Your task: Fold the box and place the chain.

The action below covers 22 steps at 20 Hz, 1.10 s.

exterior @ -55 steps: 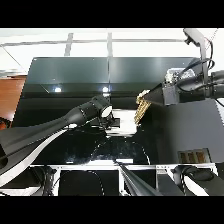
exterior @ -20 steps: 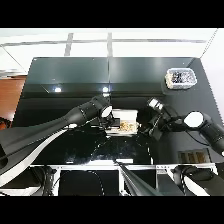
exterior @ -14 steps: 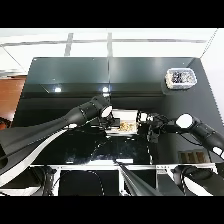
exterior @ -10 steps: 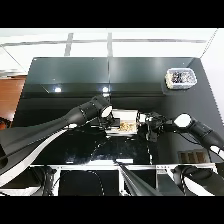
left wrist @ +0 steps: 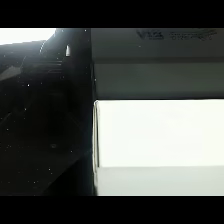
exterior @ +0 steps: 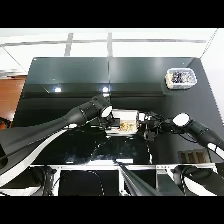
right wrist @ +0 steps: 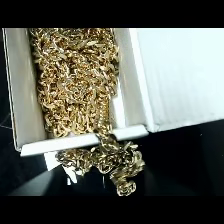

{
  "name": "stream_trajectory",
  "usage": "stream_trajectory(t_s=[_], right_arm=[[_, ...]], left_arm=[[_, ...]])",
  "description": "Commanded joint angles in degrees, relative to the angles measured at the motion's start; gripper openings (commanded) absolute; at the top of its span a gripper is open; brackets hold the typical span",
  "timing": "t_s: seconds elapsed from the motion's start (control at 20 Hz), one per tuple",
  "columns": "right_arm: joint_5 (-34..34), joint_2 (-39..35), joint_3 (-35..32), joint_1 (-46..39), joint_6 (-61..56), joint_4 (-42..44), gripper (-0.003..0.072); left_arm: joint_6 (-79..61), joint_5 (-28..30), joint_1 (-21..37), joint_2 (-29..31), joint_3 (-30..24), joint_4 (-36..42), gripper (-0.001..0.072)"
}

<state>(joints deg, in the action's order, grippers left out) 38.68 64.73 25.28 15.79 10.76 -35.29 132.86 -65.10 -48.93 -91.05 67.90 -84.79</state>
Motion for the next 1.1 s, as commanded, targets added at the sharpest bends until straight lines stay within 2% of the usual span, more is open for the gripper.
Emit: stream_trajectory(t_s=[0.0,0.05,0.2,0.35,0.45,0.55,0.65,0.8,0.95,1.05], right_arm=[[0.11,0.28,-0.04,0.02,0.28,0.79,0.0267],[0.11,0.22,-0.04,0.02,-0.74,0.76,0.0011],[0.00,-0.92,0.02,-0.11,-8.11,-0.44,0.0015],[0.46,-6.10,0.09,-0.61,-25.99,-11.67,0.0015],[5.46,-11.54,0.90,-1.75,-37.42,-20.13,0.0015],[12.98,-16.96,2.93,-2.73,-43.85,-23.78,0.0015],[19.56,-22.01,6.01,-3.19,-48.06,-23.17,0.0015],[23.37,-26.73,10.64,-3.17,-53.20,-18.16,0.0015],[23.65,-27.80,14.56,-3.17,-53.68,-5.66,0.0015],[21.09,-27.80,15.58,-3.17,-53.62,4.74,0.0015]], left_arm=[[0.02,0.09,0.04,0.04,0.04,0.02,0.0028],[0.00,0.09,0.04,0.04,0.04,0.02,0.0028],[0.02,0.09,0.04,0.04,0.04,0.02,0.0028],[0.02,0.09,0.04,0.04,0.04,0.02,0.0028],[0.00,0.09,0.04,0.04,0.04,0.00,0.0028],[0.00,0.09,0.04,0.04,0.04,0.00,0.0028],[0.00,0.11,0.04,0.04,0.04,0.00,0.0028],[0.00,0.11,0.04,0.04,0.04,0.00,0.0028],[0.00,0.09,0.04,0.04,0.04,0.00,0.0028],[0.00,0.09,0.04,0.04,0.04,0.00,0.0028]])
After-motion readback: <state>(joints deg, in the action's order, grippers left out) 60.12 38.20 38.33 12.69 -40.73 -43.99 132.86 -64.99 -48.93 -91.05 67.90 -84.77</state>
